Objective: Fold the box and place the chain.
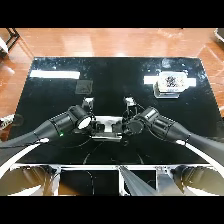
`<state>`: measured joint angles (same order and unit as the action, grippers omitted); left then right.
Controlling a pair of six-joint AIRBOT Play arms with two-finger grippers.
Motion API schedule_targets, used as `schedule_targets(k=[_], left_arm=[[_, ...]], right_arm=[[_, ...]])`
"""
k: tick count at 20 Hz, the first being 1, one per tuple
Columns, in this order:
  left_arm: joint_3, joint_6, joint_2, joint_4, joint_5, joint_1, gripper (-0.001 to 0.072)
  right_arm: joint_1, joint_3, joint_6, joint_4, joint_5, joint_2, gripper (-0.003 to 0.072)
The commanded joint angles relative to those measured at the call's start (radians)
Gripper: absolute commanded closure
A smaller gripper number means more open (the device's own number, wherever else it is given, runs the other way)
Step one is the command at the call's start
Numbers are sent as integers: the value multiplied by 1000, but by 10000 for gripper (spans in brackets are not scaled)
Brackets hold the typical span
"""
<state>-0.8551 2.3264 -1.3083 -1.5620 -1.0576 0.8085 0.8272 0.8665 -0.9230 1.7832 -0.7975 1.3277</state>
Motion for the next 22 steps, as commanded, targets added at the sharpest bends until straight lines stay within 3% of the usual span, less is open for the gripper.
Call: schedule_targets(k=[1, 5, 7, 9, 11, 22], left_arm=[[-1, 0, 0, 0, -2, 0, 689], [-1, 0, 0, 0, -2, 0, 689], [-1, 0, 0, 0, -2, 0, 689], [-1, 0, 0, 0, -2, 0, 689], [-1, 0, 0, 0, -2, 0, 689], [-1, 0, 0, 0, 1, 0, 689]], right_arm=[[26, 62, 95, -112, -61, 34, 327], [56, 119, 134, -180, -153, 70, 328], [60, 129, 141, -180, -166, 77, 395], [60, 137, 142, -180, -195, 84, 395], [60, 140, 146, -180, -214, 86, 444], [60, 142, 169, -160, -198, 115, 443]])
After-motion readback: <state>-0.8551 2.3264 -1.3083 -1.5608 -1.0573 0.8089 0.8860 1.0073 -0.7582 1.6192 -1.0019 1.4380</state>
